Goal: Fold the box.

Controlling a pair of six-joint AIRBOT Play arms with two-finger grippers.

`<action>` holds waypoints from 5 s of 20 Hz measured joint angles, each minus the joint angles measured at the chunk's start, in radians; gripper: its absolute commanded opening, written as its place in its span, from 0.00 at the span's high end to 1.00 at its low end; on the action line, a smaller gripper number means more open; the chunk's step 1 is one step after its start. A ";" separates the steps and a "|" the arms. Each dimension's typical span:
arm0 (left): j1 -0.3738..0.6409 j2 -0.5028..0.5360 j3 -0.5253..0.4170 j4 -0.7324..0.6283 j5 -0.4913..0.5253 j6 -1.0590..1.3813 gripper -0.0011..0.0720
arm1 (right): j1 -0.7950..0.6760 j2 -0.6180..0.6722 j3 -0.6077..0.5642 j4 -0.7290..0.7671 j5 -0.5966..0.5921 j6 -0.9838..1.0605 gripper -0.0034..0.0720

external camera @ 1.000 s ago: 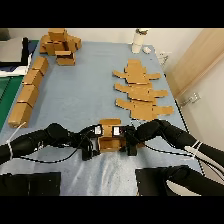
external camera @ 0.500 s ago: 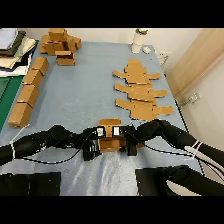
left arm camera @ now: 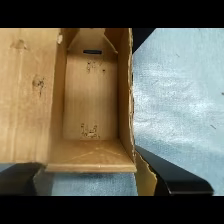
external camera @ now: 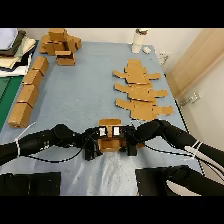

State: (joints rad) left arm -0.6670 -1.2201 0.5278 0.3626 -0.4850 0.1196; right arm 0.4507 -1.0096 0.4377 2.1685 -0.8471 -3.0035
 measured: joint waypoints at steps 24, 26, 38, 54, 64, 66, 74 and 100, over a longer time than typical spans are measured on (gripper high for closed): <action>0.000 -0.002 0.002 0.000 0.003 0.000 0.33 | 0.000 0.000 0.000 0.000 0.000 0.000 0.30; 0.000 -0.002 0.002 0.000 0.003 0.000 0.33 | 0.000 0.000 0.000 0.000 0.000 0.000 0.30; 0.000 -0.002 0.002 0.000 0.001 0.000 0.33 | -0.001 0.019 0.010 -0.005 -0.045 0.103 0.00; 0.000 -0.002 0.002 0.000 0.003 0.000 0.33 | -0.002 0.339 0.015 -0.159 -0.165 0.707 0.00; 0.000 -0.002 0.002 0.000 0.003 0.000 0.33 | 0.000 0.427 0.015 0.080 -0.295 1.202 0.00; 0.000 -0.002 0.002 0.000 0.003 0.000 0.33 | 0.000 0.428 0.015 0.094 -0.293 1.316 0.00; 0.000 -0.002 0.002 0.000 0.003 0.000 0.33 | 0.000 0.423 0.018 0.122 -0.052 1.541 0.95; 0.000 -0.002 0.002 0.000 0.004 0.000 0.33 | -0.002 -0.105 0.186 -0.014 0.026 1.313 0.95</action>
State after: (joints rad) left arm -0.6670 -1.2224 0.5297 0.3630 -0.4812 0.1200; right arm 0.4484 -1.1149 0.6239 2.1544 -0.8207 -1.6909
